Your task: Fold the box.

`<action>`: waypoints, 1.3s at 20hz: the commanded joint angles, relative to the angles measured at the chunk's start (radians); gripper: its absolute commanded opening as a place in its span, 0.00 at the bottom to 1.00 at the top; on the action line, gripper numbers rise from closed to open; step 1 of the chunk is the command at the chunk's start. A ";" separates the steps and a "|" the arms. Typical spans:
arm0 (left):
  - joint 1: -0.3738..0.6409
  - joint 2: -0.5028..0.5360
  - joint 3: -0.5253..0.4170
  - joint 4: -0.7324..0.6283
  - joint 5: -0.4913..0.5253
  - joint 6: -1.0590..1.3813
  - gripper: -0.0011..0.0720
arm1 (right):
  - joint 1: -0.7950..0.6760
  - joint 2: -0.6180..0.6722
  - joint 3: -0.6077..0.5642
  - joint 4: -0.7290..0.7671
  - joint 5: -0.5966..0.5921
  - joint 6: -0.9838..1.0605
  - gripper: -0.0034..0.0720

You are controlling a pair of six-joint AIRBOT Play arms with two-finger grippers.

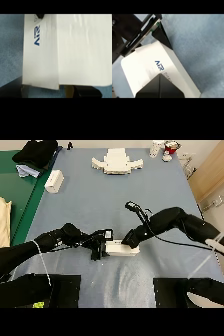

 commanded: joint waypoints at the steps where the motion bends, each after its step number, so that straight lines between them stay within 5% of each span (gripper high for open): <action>1: 0.000 0.000 0.001 0.000 0.000 0.000 0.63 | 0.085 0.139 -0.137 -0.018 0.260 -0.055 0.05; 7: 0.000 0.000 0.001 0.000 0.000 0.000 0.63 | 0.233 0.274 -0.300 -0.028 0.497 -0.069 0.05; 13: 0.000 0.000 0.001 0.000 0.000 0.000 0.63 | 0.266 0.280 -0.312 -0.100 0.527 -0.090 0.06; 14: 0.000 0.000 0.001 0.000 0.000 0.000 0.63 | 0.266 0.285 -0.309 -0.103 0.524 -0.118 0.10; 19: 0.000 0.000 0.001 0.000 0.000 0.000 0.63 | 0.267 0.301 -0.261 -0.105 0.440 -0.366 0.79; 26: 0.000 0.000 0.001 0.000 0.000 0.000 0.63 | 0.267 0.242 -0.259 -0.187 0.426 -0.563 0.83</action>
